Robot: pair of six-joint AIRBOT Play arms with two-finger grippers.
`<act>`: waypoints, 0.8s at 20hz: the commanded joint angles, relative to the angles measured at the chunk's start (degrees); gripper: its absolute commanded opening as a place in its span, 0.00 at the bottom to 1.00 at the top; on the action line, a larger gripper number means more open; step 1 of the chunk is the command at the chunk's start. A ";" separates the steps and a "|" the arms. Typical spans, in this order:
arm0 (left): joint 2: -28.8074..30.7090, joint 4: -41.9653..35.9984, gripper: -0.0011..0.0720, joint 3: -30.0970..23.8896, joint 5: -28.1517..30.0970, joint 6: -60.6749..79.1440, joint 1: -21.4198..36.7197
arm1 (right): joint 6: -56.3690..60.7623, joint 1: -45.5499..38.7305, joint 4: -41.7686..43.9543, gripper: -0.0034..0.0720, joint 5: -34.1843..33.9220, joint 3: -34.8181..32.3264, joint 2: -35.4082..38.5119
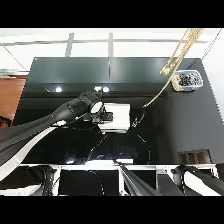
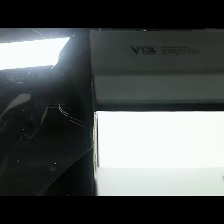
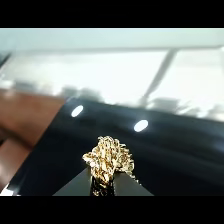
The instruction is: Fold the box and place the chain.
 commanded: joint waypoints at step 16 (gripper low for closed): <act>-0.02 0.00 0.05 -0.02 0.00 0.00 0.02 | -4.50 27.28 -4.13 0.07 -1.03 -32.52 -0.31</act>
